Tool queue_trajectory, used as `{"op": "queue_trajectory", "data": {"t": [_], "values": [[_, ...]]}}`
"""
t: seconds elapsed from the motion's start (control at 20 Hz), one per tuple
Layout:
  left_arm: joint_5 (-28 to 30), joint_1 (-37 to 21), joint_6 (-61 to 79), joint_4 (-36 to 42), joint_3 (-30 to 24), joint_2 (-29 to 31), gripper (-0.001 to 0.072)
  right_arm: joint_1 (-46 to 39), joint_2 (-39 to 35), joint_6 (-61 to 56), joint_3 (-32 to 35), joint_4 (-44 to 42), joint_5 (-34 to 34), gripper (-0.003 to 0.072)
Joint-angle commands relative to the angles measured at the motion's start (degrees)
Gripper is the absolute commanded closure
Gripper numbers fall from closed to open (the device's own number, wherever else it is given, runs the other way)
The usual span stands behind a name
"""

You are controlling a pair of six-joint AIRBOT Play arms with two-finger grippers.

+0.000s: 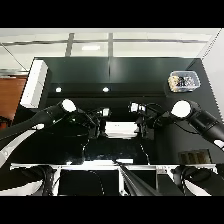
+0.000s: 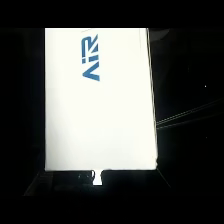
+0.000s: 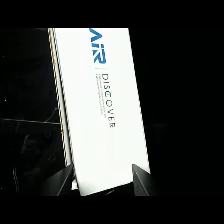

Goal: Fold the box and place the chain.

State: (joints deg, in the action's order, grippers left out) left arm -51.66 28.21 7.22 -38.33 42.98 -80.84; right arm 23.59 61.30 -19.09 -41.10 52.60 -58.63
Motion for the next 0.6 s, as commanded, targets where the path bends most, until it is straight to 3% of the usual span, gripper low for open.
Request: {"op": "queue_trajectory", "data": {"t": [0.0,0.55], "values": [[0.02,0.0,0.02,0.0,0.04,-0.02,0.0225,-0.02,-0.02,0.02,0.0,0.0,-0.02,0.0246],[0.02,0.0,0.02,0.0,0.04,-0.02,0.0225,0.11,1.07,0.04,1.11,2.05,3.39,0.0246]]}}
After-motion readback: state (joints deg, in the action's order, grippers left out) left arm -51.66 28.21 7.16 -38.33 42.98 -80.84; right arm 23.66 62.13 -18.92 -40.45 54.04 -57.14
